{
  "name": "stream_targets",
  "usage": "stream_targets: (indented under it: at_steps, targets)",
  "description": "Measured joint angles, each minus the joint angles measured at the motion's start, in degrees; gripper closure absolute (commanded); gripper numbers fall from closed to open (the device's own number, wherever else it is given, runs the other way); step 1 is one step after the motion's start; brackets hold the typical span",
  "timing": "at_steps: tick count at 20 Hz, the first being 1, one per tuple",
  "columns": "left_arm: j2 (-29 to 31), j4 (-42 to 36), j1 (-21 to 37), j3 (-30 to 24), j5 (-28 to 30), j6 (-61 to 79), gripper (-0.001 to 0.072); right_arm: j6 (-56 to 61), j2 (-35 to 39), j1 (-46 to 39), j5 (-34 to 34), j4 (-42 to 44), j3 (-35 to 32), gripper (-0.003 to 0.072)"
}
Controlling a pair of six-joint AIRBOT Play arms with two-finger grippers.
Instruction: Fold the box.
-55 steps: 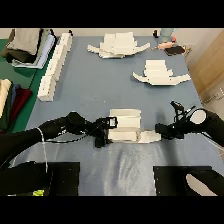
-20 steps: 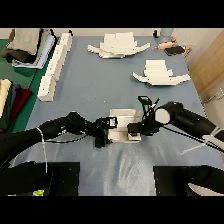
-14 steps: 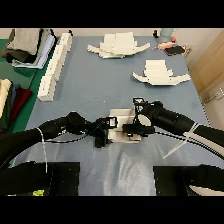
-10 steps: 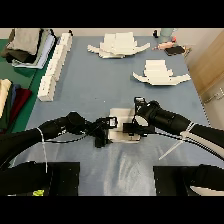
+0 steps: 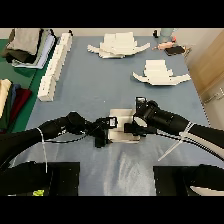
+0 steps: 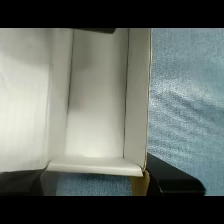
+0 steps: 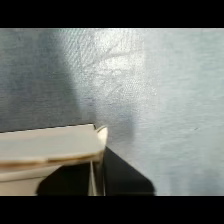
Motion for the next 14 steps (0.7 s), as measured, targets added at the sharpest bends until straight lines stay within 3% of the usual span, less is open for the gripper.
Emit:
stream_targets:
  at_steps: [1, 7, 14]
  targets:
    - [0.00, 0.00, 0.00, 0.00, 0.00, 0.00, 0.0190, 0.00, 0.02, -0.09, 0.55, -0.31, 0.00, 0.0274]
    - [0.00, 0.00, 0.02, 0.00, 0.00, 0.02, 0.0190, -1.75, 2.12, -0.04, 0.42, 1.40, 0.11, 0.0273]
    - [0.00, 0.00, 0.00, 0.00, 0.00, 0.00, 0.0190, -2.58, 9.79, -0.20, 1.77, 2.43, 0.11, 0.0279]
